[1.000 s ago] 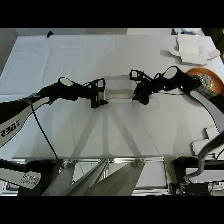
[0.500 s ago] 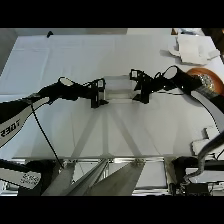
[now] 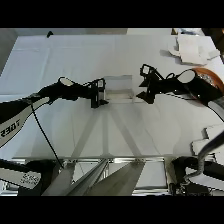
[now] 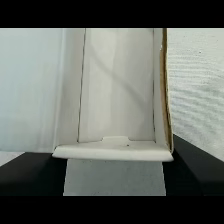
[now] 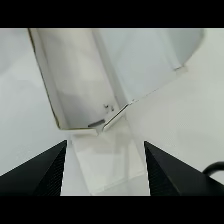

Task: Fold the box and place the chain.

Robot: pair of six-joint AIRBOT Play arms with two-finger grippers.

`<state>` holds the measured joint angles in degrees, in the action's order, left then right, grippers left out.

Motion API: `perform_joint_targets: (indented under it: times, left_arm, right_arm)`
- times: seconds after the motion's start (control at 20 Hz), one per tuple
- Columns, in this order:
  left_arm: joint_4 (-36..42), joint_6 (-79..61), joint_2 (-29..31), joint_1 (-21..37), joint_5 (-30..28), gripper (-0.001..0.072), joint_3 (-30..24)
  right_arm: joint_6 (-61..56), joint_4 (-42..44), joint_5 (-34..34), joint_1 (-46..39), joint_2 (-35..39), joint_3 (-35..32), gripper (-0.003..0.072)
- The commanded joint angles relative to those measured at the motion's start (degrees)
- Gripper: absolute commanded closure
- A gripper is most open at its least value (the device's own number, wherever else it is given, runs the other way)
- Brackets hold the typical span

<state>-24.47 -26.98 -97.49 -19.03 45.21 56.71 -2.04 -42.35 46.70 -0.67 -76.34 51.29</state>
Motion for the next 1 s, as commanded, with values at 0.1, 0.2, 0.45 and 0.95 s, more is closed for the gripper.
perform_joint_targets:
  times: [0.1, 0.2, 0.45, 0.95]
  left_arm:
    - [0.0, 0.0, 0.0, 0.0, 0.0, 0.0451, 0.0]
    - [0.0, 0.0, 0.0, 0.0, 0.0, 0.0451, 0.0]
    - [0.0, 0.0, 0.0, 0.0, 0.0, 0.0451, 0.0]
    - [0.0, 0.0, 0.0, 0.0, 0.0, 0.0451, 0.0]
  right_arm:
    - [15.7, 4.7, -2.6, -0.8, -1.9, -1.7, 0.0164]
    - [22.0, 5.1, -2.8, -0.8, -4.7, -1.6, 0.0181]
    - [24.5, 5.6, 2.6, -0.8, -12.8, 3.3, 0.0243]
    - [24.4, 7.3, 6.4, -0.8, -13.9, 4.1, 0.0384]
